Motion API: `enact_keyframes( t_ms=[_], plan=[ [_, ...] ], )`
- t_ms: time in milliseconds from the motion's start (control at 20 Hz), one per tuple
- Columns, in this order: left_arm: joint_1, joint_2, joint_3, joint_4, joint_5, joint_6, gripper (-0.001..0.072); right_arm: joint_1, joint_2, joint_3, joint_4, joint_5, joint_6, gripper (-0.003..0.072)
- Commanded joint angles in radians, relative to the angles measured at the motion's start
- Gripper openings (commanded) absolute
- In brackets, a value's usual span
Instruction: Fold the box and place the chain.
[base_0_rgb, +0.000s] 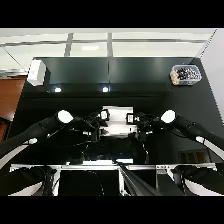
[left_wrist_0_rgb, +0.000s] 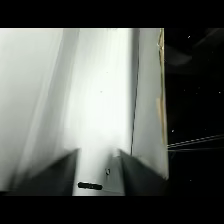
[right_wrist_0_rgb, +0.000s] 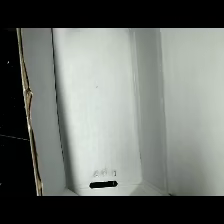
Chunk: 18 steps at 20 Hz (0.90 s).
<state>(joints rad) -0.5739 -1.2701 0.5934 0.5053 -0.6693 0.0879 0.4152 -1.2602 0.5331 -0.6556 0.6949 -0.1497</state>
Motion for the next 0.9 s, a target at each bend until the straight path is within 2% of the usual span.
enact_keyframes(
  t_ms=[0, 50, 100, 250, 350, 500, 600, 700, 850],
  plan=[
    [0.008, 0.008, 0.003, 0.026, -0.007, -0.022, 0.0255, 0.000, 0.000, 0.000, 0.000, 0.000, 0.000, 0.0192],
    [0.017, 0.025, 0.009, 0.050, -0.007, -0.069, 0.0120, 0.000, 0.000, 0.000, 0.000, 0.000, 0.000, 0.0192],
    [0.032, 0.048, 0.019, 0.080, -0.016, -0.138, 0.0023, 0.000, 0.000, 0.000, 0.000, 0.000, 0.000, 0.0192],
    [0.104, 0.152, 0.056, 0.255, -0.111, -0.393, 0.0023, 0.000, 0.000, 0.000, 0.000, 0.000, 0.000, 0.0192],
    [0.165, 0.248, 0.065, 0.368, -0.177, -0.454, 0.0023, 0.000, 0.000, 0.000, 0.000, 0.000, 0.000, 0.0192],
    [0.275, 0.413, 0.066, 0.372, -0.215, -0.479, 0.0025, 0.000, 0.000, 0.000, 0.000, 0.000, 0.000, 0.0192],
    [0.365, 0.492, 0.065, 0.374, -0.216, -0.681, 0.0024, 0.000, 0.000, 0.000, 0.000, 0.000, 0.000, 0.0192],
    [0.473, 0.511, 0.064, 0.382, -0.256, -0.908, 0.0024, 0.000, 0.000, 0.000, 0.000, 0.000, 0.000, 0.0192],
    [0.626, 0.476, 0.019, 0.379, -0.345, -1.244, 0.0024, 0.000, 0.000, 0.000, 0.000, 0.000, 0.000, 0.0192]
  ],
)
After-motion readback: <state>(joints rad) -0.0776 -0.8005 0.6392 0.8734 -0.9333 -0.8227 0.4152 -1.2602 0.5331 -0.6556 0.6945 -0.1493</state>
